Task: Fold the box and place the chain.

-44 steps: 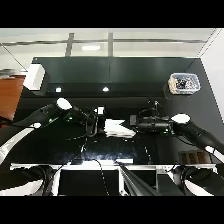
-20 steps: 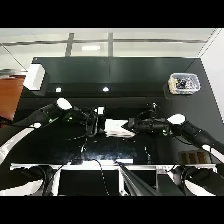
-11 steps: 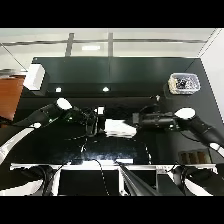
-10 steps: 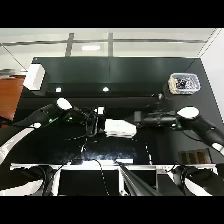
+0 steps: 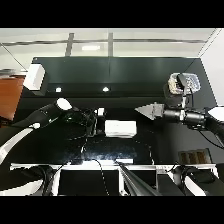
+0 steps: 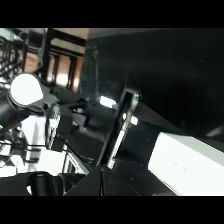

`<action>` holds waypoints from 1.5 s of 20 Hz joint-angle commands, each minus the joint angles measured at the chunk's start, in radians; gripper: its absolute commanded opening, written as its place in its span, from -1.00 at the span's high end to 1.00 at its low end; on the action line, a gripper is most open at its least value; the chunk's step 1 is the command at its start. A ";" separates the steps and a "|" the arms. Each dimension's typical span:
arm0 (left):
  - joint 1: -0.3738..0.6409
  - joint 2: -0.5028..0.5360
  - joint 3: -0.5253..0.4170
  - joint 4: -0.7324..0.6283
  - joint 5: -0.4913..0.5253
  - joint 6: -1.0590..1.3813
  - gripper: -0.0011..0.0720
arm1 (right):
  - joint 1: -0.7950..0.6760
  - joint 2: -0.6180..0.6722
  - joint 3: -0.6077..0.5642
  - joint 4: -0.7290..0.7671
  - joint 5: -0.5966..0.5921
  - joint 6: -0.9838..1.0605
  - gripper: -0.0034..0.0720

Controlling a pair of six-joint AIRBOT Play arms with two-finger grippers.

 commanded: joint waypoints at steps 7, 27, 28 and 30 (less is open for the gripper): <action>0.152 0.291 0.002 0.176 0.021 -0.442 -0.99 | -0.065 0.031 0.086 -0.117 0.013 0.040 0.84; -0.275 0.074 0.320 0.431 -0.053 -0.790 -0.99 | -0.333 0.059 0.135 -1.156 0.020 0.485 0.84; -0.278 0.055 0.320 0.429 -0.054 -0.689 -0.99 | -0.333 0.059 0.135 -1.152 0.021 0.485 0.84; -0.283 0.023 0.320 0.405 -0.051 -0.582 -0.98 | -0.333 0.059 0.135 -1.148 0.021 0.485 0.84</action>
